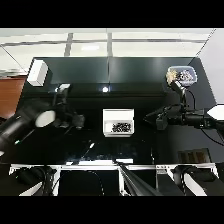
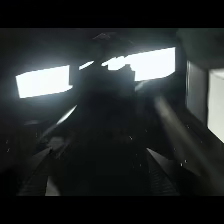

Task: Fold the box and place the chain.

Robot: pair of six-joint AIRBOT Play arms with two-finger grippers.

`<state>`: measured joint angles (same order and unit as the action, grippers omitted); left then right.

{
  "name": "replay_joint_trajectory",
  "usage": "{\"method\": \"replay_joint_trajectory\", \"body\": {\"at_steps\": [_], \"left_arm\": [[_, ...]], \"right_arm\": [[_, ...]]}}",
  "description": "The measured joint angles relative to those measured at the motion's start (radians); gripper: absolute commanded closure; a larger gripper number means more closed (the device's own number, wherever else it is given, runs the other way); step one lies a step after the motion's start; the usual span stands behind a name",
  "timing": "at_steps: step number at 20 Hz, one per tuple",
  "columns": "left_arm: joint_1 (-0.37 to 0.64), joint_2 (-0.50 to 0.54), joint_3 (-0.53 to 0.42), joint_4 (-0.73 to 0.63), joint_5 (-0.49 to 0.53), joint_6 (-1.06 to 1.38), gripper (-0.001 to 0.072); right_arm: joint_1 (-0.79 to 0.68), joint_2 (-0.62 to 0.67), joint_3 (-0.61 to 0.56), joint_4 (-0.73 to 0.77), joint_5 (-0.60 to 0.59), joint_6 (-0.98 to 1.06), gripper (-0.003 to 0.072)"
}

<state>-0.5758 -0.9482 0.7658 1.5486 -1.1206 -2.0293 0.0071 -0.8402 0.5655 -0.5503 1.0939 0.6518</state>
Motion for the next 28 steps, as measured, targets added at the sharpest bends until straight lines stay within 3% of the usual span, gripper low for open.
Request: {"method": "replay_joint_trajectory", "body": {"at_steps": [2,4,6,9,14,20,23,28], "left_arm": [[0.101,0.085,-0.132,-0.249,0.150,0.273,0.0067],[0.166,0.132,-0.236,-0.449,0.238,0.636,0.0066],[0.188,0.145,-0.300,-0.578,0.280,0.948,-0.0011],[0.183,0.133,-0.346,-0.677,0.344,1.365,-0.0011],[0.171,0.002,-0.333,-0.783,0.362,1.826,-0.0008],[0.185,-0.211,-0.275,-1.031,0.319,2.230,-0.0008],[0.191,-0.264,-0.245,-1.118,0.318,2.322,-0.0007],[0.184,-0.323,-0.196,-1.146,0.300,2.356,-0.0006]], "right_arm": [[0.000,0.000,0.000,-0.001,-0.001,0.004,0.0310],[0.000,0.000,0.000,-0.002,-0.005,0.014,0.0310],[0.000,0.000,0.000,-0.002,-0.009,0.034,0.0310],[0.000,0.000,0.000,-0.002,-0.018,0.058,0.0310],[0.000,0.000,0.000,-0.002,-0.030,0.095,0.0310],[0.000,0.000,-0.001,-0.001,-0.044,0.117,0.0310],[0.000,0.000,-0.001,-0.001,-0.048,0.120,0.0310],[0.000,0.000,-0.001,-0.002,-0.051,0.123,0.0310]]}}
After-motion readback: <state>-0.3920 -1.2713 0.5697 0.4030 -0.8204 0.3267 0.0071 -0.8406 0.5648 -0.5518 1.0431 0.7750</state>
